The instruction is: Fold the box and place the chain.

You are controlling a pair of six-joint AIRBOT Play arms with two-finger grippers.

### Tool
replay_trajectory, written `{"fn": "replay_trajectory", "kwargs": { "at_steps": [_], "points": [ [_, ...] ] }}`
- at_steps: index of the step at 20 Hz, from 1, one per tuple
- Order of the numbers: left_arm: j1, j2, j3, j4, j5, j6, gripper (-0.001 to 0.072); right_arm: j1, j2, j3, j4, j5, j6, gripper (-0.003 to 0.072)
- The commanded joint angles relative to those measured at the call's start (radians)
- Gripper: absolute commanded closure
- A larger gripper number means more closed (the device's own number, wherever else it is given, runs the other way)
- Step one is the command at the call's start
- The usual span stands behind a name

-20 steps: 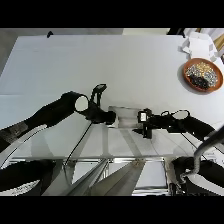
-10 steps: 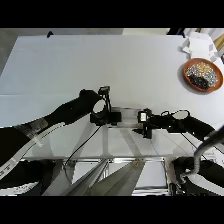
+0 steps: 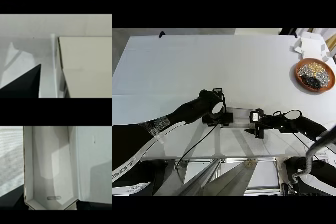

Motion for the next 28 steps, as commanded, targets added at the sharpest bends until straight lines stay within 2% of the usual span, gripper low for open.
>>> {"fn": "replay_trajectory", "kwargs": {
  "at_steps": [1,7,9,10,11,12,13,18,19,21,28],
  "points": [
    [-0.019,-0.005,0.002,0.025,0.058,-0.025,0.0380,0.000,0.001,0.000,0.000,0.000,0.000,0.0310],
    [-0.045,-0.028,0.002,0.021,0.063,-0.068,0.0391,0.000,0.001,0.000,0.000,0.000,0.000,0.0310],
    [-0.045,-0.027,0.002,0.021,0.048,-0.073,0.0524,0.000,0.001,0.000,0.000,0.000,0.000,0.0310],
    [-0.045,-0.027,0.002,0.021,0.038,-0.073,0.0558,0.000,0.001,0.000,0.000,0.000,0.000,0.0310],
    [-0.045,-0.027,0.002,0.021,0.027,-0.073,0.0634,0.000,0.001,0.000,0.000,0.000,0.000,0.0310],
    [-0.045,-0.027,0.002,0.021,0.019,-0.074,0.0652,0.000,0.001,0.000,0.000,0.000,0.000,0.0310],
    [-0.045,-0.027,0.002,0.021,0.014,-0.074,0.0706,0.000,0.001,0.000,0.000,0.000,0.000,0.0310],
    [-0.046,-0.027,0.002,0.021,0.014,-0.104,0.0693,0.000,0.001,0.000,0.000,0.000,0.000,0.0310],
    [-0.045,-0.027,0.002,0.022,0.014,-0.104,0.0664,0.000,0.001,0.000,0.000,0.000,0.000,0.0310],
    [-0.045,-0.027,0.002,0.021,0.013,-0.103,0.0511,0.000,0.001,0.000,0.000,0.000,0.000,0.0310],
    [-0.009,0.014,0.002,0.048,-0.006,-0.103,0.0505,0.000,0.001,0.000,0.000,0.000,0.000,0.0310]
  ]
}}
